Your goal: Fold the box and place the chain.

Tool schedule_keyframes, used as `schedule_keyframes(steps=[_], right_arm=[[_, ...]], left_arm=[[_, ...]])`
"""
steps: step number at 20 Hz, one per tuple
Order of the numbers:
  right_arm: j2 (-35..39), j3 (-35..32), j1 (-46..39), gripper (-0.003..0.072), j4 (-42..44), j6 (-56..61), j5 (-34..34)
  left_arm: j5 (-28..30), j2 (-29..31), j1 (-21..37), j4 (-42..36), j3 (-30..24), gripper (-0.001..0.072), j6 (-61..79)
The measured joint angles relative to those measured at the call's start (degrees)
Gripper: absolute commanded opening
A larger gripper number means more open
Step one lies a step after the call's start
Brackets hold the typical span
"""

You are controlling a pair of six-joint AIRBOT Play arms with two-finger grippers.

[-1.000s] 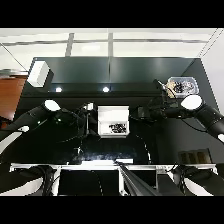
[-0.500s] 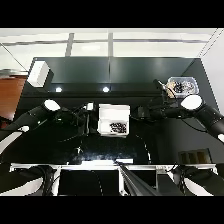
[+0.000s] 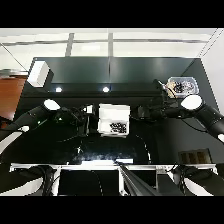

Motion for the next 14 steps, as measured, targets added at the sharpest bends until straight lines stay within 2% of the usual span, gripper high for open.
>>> schedule_keyframes(steps=[11, 14], right_arm=[[0.0, 0.0, 0.0, 0.0700, 0.0, 0.1, 0.1], [0.0, 0.0, 0.0, 0.0700, -2.7, 3.2, 0.7]], left_arm=[[-1.2, -1.2, 0.0, -1.3, 0.0, 0.0707, 1.7], [-1.3, -1.4, 0.0, -1.6, 0.0, 0.0706, 1.8]])
